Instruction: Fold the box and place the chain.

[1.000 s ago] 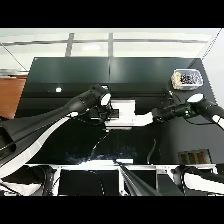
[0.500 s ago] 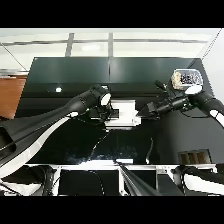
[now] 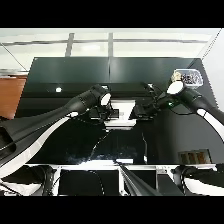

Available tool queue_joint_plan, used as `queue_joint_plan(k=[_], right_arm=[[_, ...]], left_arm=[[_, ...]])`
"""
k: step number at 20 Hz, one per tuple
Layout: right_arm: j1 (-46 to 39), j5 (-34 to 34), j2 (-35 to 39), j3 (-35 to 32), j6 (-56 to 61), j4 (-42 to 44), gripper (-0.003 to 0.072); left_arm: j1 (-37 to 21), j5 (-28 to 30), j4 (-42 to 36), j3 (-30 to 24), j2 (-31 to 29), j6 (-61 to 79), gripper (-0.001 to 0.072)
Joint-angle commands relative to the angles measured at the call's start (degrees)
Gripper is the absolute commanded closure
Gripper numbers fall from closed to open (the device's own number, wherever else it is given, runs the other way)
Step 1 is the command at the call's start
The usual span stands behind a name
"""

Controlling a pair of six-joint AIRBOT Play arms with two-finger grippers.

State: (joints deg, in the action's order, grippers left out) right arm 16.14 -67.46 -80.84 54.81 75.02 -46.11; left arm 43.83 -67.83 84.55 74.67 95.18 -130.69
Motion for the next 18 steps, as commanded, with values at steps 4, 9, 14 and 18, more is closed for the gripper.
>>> queue_joint_plan(k=[4, 9, 14, 18], right_arm=[[9.62, 2.29, -0.87, 6.32, 24.94, -24.87, 0.0214], [14.40, 2.47, -4.13, 9.97, 33.48, -29.92, 0.0271], [18.80, 2.21, -7.65, 10.23, 42.64, -35.67, 0.0271], [19.10, 1.53, -7.78, 10.25, 43.89, -38.23, 0.0449]], left_arm=[[0.04, -0.22, -0.07, 0.07, 0.00, -0.02, 0.0682], [0.04, -0.22, -0.09, 0.07, 0.00, -0.02, 0.0682], [0.04, -0.20, -1.29, 0.07, 0.00, 0.00, 0.0682], [0.04, -0.20, -1.27, 0.07, 0.00, 0.00, 0.0682]])
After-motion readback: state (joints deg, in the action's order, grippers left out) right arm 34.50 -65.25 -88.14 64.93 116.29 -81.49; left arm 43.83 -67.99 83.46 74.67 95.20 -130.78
